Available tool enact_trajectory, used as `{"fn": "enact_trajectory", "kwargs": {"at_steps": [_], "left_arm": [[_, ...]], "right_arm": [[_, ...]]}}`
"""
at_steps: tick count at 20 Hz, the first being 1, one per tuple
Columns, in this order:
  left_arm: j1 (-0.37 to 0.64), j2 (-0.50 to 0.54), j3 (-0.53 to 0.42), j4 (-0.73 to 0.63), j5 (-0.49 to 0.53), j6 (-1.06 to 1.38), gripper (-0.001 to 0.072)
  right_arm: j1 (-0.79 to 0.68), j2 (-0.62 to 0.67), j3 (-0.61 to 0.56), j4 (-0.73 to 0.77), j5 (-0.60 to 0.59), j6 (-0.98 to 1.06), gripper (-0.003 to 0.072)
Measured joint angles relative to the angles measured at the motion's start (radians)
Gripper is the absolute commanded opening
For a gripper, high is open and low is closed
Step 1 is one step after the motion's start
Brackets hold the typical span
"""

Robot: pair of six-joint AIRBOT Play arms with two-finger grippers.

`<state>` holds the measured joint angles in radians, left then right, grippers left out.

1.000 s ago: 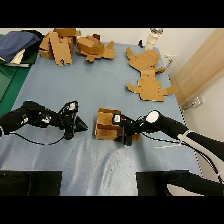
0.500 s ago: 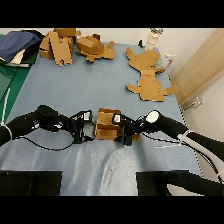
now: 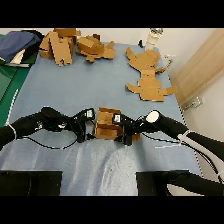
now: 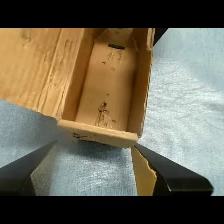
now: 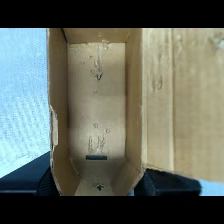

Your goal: Fold the box.

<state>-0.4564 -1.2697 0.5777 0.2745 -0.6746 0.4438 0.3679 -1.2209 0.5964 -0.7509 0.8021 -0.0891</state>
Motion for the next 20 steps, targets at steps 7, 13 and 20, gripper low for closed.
{"fn": "enact_trajectory", "kwargs": {"at_steps": [7, 13, 20], "left_arm": [[-0.051, -0.002, 0.0, -0.006, 0.025, 0.011, 0.0704], [-0.071, -0.008, 0.003, -0.007, 0.037, 0.018, 0.0703], [-0.099, -0.031, 0.026, 0.01, 0.037, 0.032, 0.0703]], "right_arm": [[0.0, 0.0, 0.0, 0.0, 0.002, -0.002, 0.0543], [0.0, 0.0, 0.0, 0.0, 0.002, -0.002, 0.0542], [0.0, 0.0, 0.0, -0.001, 0.002, -0.002, 0.0543]]}}
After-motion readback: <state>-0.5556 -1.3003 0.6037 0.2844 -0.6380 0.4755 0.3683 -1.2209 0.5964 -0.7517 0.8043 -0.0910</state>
